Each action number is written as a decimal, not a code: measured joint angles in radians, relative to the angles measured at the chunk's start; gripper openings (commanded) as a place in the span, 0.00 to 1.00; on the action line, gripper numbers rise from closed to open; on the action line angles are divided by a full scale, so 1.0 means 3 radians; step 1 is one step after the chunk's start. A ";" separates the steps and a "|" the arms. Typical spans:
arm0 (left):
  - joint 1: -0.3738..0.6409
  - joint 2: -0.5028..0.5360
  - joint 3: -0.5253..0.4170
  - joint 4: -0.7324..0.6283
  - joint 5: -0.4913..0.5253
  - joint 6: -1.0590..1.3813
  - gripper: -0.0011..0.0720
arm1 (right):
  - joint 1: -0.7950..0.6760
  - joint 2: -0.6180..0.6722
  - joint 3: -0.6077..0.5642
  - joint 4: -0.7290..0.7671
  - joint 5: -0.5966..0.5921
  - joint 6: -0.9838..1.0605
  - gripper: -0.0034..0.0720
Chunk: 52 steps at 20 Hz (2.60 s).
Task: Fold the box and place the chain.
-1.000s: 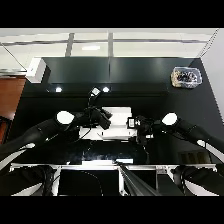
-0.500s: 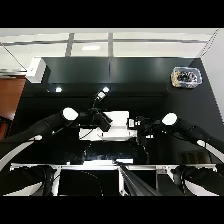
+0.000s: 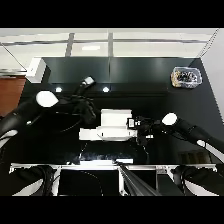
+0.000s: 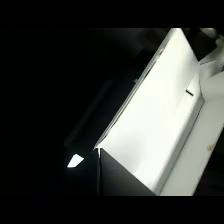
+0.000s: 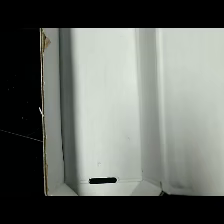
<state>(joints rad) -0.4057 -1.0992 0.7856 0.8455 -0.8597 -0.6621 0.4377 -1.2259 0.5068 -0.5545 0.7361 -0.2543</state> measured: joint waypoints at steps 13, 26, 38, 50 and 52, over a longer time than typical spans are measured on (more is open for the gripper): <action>-0.0277 0.0179 -0.0834 0.0145 0.0403 0.1527 0.96 | 0.0000 0.0000 0.0000 0.0000 -0.0001 0.0000 0.60; -0.0631 -0.0137 -0.0764 -0.0046 0.0455 0.1837 0.46 | 0.0000 0.0000 0.0000 0.0004 -0.0004 0.0013 0.60; -0.0689 -0.0156 -0.0764 -0.0313 0.0651 0.1834 0.46 | 0.0000 0.0000 0.0000 0.0001 -0.0003 0.0001 0.60; -0.0841 -0.0242 -0.0764 -0.0526 0.0749 0.1835 0.59 | 0.0000 0.0000 -0.0001 -0.0003 0.0000 -0.0009 0.60; -0.0843 -0.0243 -0.0764 -0.0504 0.0743 0.1832 0.23 | 0.0000 0.0000 -0.0001 -0.0001 0.0000 -0.0004 0.60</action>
<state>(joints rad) -0.6586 -1.1721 0.5564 0.6945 -0.6369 -0.1123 0.4377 -1.2259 0.5064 -0.5549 0.7361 -0.2554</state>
